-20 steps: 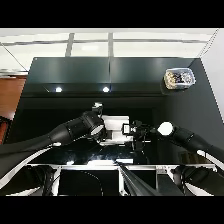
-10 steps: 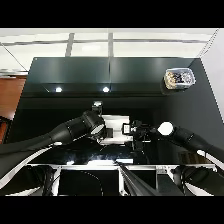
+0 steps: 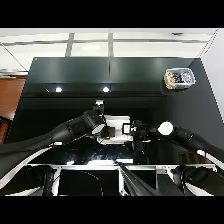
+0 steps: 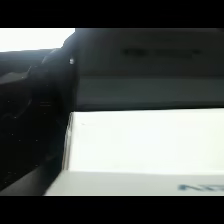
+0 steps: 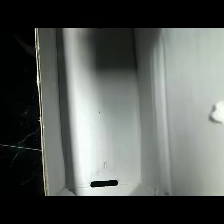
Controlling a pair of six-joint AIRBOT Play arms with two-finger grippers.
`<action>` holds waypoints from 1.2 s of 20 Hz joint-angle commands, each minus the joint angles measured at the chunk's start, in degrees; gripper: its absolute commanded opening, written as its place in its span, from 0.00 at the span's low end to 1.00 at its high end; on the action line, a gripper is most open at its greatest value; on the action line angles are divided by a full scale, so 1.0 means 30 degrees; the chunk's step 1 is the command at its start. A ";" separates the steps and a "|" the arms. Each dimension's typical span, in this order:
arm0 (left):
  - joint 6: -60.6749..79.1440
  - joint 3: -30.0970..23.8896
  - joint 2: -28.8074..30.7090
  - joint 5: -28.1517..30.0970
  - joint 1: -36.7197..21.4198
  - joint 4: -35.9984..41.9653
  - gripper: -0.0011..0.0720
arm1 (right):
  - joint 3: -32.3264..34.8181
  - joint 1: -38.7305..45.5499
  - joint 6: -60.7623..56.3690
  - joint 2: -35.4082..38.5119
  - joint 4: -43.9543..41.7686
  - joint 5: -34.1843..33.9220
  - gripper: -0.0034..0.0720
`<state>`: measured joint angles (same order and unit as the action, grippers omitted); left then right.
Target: Fold the box and place the chain.
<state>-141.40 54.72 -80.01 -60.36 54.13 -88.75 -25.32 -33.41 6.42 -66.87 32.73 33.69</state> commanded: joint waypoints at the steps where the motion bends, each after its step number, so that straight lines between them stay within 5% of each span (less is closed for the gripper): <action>1: -0.0044 0.0219 -0.0007 -0.0335 -0.0051 -0.0182 0.59 | 0.0007 -0.0015 -0.0058 0.0000 -0.0036 0.0029 0.62; 9: -0.0372 0.0219 -0.0299 -0.0918 -0.0087 -0.0262 0.56 | 0.0007 -0.0015 -0.0058 0.0000 -0.0036 0.0029 0.62; 10: -0.0372 0.0219 -0.0299 -0.0903 -0.0080 -0.0255 0.44 | 0.0007 -0.0015 -0.0058 0.0000 -0.0036 0.0029 0.62; 12: -0.0350 0.0219 -0.0299 -0.0874 -0.0080 -0.0270 0.04 | 0.0007 -0.0015 -0.0058 0.0000 -0.0036 0.0029 0.62; 16: -0.0372 0.0219 -0.0291 -0.0903 -0.0080 -0.0335 0.05 | 0.0007 -0.0015 -0.0066 0.0000 -0.0029 0.0036 0.63; 18: -0.0364 0.0219 -0.0270 -0.0925 -0.0087 -0.0357 0.05 | 0.0007 -0.0015 -0.0066 0.0175 -0.0007 0.0321 0.92; 24: -0.0364 0.0219 -0.0197 -0.0976 -0.0102 -0.0554 0.05 | -0.0007 0.0503 -0.3417 0.2827 0.4444 0.1421 0.92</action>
<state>-142.47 55.33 -80.66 -62.76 53.89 -89.80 -25.28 -32.80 2.33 -61.76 38.39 35.94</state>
